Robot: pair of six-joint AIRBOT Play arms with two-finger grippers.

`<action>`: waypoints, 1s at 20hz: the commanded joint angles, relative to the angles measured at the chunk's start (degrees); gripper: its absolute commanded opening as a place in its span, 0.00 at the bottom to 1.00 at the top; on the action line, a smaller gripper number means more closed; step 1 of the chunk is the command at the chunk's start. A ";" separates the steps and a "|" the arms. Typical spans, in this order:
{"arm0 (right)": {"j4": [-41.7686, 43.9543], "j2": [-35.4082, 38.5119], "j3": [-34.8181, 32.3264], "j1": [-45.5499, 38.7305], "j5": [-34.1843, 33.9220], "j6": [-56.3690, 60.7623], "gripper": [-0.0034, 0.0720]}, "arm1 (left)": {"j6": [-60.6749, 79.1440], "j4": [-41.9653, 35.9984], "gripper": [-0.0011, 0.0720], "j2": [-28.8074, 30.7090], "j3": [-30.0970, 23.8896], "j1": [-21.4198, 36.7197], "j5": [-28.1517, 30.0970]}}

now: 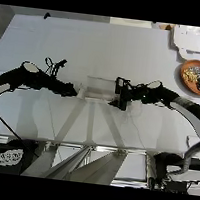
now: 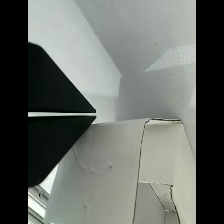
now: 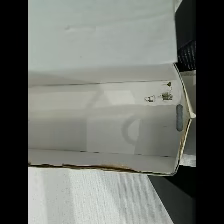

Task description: Fold the box and place the chain.

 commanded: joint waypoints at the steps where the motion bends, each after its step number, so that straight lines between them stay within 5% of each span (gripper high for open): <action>1: 0.00 -0.02 0.04 0.04 0.00 0.02 0.73 | 0.22 -1.29 0.15 -0.02 -0.02 0.02 0.28; 4: 0.00 -0.02 0.04 0.04 0.00 0.02 0.73 | 0.22 -1.38 0.18 0.00 -0.02 0.04 0.24; 9: 0.00 0.00 0.04 0.04 0.00 0.02 0.73 | 1.27 -3.50 0.51 0.70 -0.02 0.07 0.20; 20: 0.00 -0.02 0.04 0.04 0.00 0.00 0.73 | 9.16 -9.11 0.56 0.68 -0.02 -0.07 0.07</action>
